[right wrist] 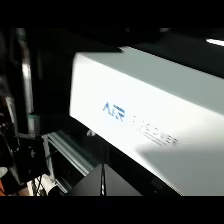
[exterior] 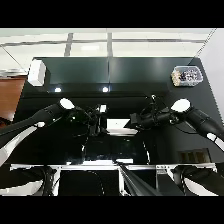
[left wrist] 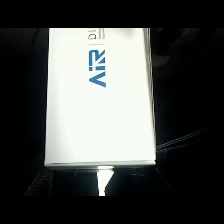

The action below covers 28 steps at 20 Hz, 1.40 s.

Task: Fold the box and place the chain.

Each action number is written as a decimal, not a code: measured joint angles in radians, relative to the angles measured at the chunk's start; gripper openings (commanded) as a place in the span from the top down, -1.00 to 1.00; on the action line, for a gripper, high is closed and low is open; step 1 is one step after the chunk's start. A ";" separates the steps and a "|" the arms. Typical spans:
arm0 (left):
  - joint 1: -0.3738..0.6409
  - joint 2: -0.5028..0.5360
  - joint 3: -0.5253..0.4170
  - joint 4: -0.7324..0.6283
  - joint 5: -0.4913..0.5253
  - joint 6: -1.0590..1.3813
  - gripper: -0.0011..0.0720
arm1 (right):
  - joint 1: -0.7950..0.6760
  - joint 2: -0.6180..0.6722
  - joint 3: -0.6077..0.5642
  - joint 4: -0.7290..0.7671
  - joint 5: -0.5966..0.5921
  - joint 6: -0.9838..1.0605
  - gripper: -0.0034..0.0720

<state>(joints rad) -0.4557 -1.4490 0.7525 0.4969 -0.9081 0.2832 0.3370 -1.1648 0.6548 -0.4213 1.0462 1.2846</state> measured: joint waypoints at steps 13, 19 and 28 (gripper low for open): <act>0.000 0.000 0.000 0.003 -0.007 0.003 0.00 | 0.088 -0.071 0.004 0.053 -0.081 -0.017 0.88; 0.000 0.000 0.000 0.003 -0.007 0.005 0.00 | 0.094 -0.090 0.004 0.041 -0.084 -0.019 0.88; 0.000 0.000 0.000 0.003 -0.007 0.003 0.00 | 0.093 -0.093 0.004 0.097 -0.097 -0.051 0.88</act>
